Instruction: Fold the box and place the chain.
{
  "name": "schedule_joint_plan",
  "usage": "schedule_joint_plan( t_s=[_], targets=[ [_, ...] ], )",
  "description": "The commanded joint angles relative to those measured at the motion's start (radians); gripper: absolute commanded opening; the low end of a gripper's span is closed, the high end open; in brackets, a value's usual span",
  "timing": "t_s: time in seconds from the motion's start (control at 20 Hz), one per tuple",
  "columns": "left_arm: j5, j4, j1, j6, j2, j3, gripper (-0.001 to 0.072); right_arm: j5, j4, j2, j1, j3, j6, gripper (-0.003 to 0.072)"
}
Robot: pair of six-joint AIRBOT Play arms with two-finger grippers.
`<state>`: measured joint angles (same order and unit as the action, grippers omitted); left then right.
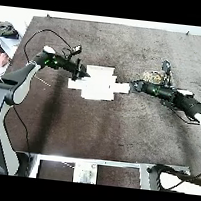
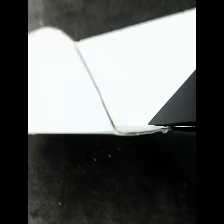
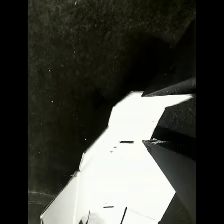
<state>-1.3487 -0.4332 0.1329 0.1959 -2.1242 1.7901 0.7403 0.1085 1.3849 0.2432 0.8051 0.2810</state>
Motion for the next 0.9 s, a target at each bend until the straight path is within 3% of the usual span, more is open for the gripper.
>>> schedule_joint_plan(
  t_s=[0.0, 0.25, 0.35, 0.65, 0.7, 0.85],
  targets=[
    [0.067, -0.004, -0.001, 0.067, -0.003, -0.040, 0.0008, 0.013, 0.001, -0.001, -0.003, 0.000, -0.059, 0.0319],
    [0.085, -0.005, -0.001, 0.094, -0.006, -0.064, 0.0010, 0.050, 0.000, -0.001, -0.044, 0.000, -0.250, 0.0329],
    [0.085, -0.005, -0.001, 0.093, -0.006, -0.064, 0.0011, 0.065, 0.000, -0.001, -0.069, 0.000, -0.347, 0.0507],
    [0.078, -0.004, -0.001, 0.093, -0.005, -0.064, 0.0012, 0.068, 0.130, -0.001, -0.185, 0.000, -0.689, 0.0500],
    [0.077, -0.004, -0.001, 0.093, -0.005, -0.064, 0.0012, 0.068, 0.168, -0.001, -0.201, 0.000, -0.735, 0.0591],
    [0.077, -0.003, -0.001, 0.093, -0.005, -0.064, 0.0012, 0.033, 0.233, 0.004, -0.254, 0.001, -0.795, 0.0593]
  ],
)
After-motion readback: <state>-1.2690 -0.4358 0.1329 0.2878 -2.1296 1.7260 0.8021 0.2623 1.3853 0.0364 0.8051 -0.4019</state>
